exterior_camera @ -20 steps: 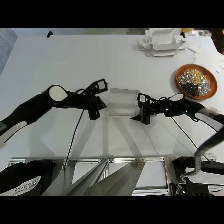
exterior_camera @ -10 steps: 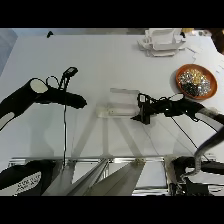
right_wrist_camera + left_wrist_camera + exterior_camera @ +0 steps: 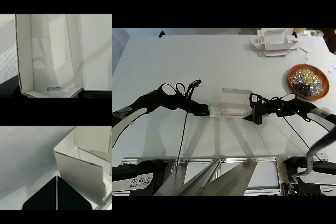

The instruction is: Fold the box and place the chain.

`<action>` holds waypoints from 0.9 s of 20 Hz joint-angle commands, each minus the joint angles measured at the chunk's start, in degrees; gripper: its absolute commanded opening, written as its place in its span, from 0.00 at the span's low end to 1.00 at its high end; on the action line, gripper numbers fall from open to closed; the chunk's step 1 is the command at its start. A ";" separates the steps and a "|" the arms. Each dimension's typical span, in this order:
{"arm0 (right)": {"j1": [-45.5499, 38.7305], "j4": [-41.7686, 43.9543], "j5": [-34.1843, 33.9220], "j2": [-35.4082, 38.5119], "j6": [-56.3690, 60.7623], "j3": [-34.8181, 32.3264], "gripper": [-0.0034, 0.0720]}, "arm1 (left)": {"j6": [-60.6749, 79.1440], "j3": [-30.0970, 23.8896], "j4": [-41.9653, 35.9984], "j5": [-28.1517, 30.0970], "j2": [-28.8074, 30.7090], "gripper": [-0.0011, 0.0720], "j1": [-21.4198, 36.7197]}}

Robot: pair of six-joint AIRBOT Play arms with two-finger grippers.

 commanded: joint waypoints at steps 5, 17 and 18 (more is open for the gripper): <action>-0.04 0.02 0.00 0.04 0.00 0.04 0.59 | -0.61 1.01 -2.80 -1.09 -0.42 0.02 -2.10; -0.04 0.02 0.00 0.04 0.00 0.04 0.59 | -1.25 4.72 -2.89 -0.68 5.05 0.30 -6.29; -0.04 0.02 0.00 0.04 0.00 0.04 0.59 | -1.44 4.72 -2.89 -0.81 5.07 0.30 -6.56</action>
